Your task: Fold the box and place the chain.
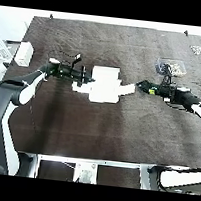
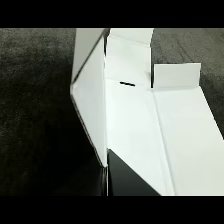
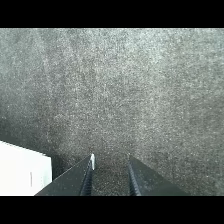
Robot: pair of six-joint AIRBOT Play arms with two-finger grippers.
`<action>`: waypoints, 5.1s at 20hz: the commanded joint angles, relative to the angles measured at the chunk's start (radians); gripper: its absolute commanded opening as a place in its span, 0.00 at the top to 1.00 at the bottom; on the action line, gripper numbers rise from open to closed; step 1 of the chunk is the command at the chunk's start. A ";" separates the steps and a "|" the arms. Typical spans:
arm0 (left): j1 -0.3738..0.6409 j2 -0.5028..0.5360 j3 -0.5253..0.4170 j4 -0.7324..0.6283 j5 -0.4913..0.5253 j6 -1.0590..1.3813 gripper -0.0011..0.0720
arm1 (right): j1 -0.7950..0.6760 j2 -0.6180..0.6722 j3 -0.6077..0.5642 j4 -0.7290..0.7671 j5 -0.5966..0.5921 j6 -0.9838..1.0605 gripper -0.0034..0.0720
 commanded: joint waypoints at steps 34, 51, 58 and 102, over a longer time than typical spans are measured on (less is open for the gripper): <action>0.000 -0.014 0.000 0.050 -0.008 0.034 0.95 | 0.113 0.371 -0.074 0.000 0.150 -0.490 0.59; 0.000 -0.014 0.000 0.020 -0.007 0.034 0.95 | 0.383 0.251 -0.281 -0.098 -0.022 -1.345 0.14; 0.000 -0.014 0.000 0.020 -0.008 0.034 0.95 | 0.424 0.196 -0.256 -0.071 -0.157 -1.341 0.14; 0.000 -0.014 0.000 0.020 -0.025 0.034 0.95 | 0.217 -0.208 0.374 -0.256 0.323 -1.065 0.14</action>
